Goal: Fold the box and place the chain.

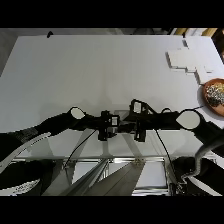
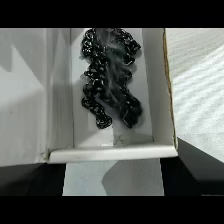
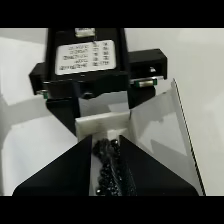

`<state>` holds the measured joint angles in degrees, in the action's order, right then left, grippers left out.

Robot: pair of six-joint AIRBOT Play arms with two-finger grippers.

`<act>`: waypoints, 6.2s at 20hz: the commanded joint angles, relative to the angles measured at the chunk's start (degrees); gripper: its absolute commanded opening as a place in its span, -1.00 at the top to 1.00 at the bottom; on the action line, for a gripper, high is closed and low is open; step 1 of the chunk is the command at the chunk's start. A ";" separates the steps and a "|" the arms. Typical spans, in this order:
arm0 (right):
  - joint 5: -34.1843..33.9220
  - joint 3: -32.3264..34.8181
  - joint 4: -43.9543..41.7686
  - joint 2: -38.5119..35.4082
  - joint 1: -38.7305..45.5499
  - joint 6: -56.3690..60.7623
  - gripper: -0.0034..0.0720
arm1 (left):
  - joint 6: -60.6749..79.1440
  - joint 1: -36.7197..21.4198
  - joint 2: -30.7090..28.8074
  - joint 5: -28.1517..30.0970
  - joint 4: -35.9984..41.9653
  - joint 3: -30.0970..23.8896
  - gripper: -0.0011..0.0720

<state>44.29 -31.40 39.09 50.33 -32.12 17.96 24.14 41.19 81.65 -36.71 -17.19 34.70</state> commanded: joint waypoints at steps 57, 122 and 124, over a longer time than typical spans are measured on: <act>16.09 9.27 -6.62 -25.68 20.15 -16.33 0.87 | 0.02 -0.02 -0.04 0.00 -0.02 0.00 -0.09; 15.32 8.96 -6.08 -13.62 21.94 -22.34 0.86 | 0.02 -0.02 -0.04 -0.11 -0.02 0.00 -0.09; 15.28 8.96 -12.50 -13.20 20.24 -22.32 0.86 | 0.02 -0.02 -0.04 -0.15 -0.02 0.00 -0.09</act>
<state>57.49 -22.37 40.01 37.91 -10.57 -4.45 24.16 41.19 81.65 -36.75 -17.21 34.70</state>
